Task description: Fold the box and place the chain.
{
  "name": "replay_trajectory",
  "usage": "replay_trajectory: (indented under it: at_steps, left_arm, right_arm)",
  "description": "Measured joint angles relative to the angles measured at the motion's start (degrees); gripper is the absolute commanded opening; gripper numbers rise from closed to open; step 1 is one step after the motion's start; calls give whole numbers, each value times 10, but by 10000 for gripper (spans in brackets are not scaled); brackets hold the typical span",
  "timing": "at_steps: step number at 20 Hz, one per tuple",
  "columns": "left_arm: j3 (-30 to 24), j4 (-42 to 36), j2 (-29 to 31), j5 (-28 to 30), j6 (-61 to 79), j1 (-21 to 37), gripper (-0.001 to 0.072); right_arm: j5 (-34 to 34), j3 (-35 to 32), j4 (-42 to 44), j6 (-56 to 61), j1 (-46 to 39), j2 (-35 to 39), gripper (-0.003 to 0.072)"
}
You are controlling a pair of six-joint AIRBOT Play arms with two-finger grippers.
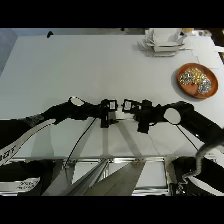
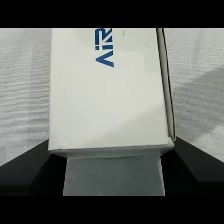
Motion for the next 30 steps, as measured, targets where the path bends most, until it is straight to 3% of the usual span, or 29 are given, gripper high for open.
replay_trajectory:
  at_steps: [4, 8, 15, 20, 30]
  left_arm:
    - [0, 0, 0, 0, 0, 0, 16]
    - [0, 0, 0, 0, 1, 0, 16]
    - [0, 0, 0, 0, 1, 0, 16]
    - [0, 0, 0, 0, 1, 0, 16]
    - [0, 0, 0, 0, 2, 0, 16]
  right_arm:
    - [-24, 2, -16, 63, -9, 72, 17]
    - [41, 3, -56, 226, -82, 117, 17]
    - [151, 2, -78, 477, -236, 79, 18]
    - [196, -7, -101, 509, -259, 53, 18]
    - [215, -9, -124, 518, -264, 48, 18]
